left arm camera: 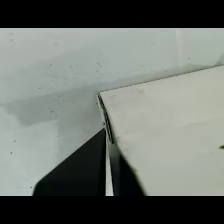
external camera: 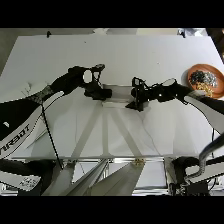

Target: Fold the box and place the chain.

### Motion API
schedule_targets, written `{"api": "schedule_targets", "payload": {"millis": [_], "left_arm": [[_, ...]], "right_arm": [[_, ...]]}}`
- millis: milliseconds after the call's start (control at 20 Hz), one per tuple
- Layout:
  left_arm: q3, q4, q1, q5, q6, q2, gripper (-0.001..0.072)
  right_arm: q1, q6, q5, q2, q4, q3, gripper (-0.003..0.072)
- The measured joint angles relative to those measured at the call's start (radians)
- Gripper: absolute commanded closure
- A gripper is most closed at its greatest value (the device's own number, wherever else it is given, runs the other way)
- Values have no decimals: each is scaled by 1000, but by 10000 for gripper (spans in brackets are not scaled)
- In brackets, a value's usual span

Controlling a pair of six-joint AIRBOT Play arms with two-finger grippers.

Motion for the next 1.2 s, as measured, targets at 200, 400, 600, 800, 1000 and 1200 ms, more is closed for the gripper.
{"api": "schedule_targets", "payload": {"millis": [200,400,600,800,1000,1200], "left_arm": [[0,-6,-4,5,-12,-5,492],[-1,-19,-4,10,-18,-5,370],[0,-43,9,11,10,39,356],[0,-84,51,-37,129,132,354],[-5,-131,132,-159,411,248,355],[-75,-267,252,-164,893,321,134]], "right_arm": [[0,-3,-8,-1,-7,0,229],[0,-4,-16,-2,-13,0,229],[0,-3,-14,-2,-11,0,229],[0,-2,-13,-2,-10,0,229],[0,-2,-11,-2,-10,0,229],[0,-2,-10,-2,-9,0,229]]}}
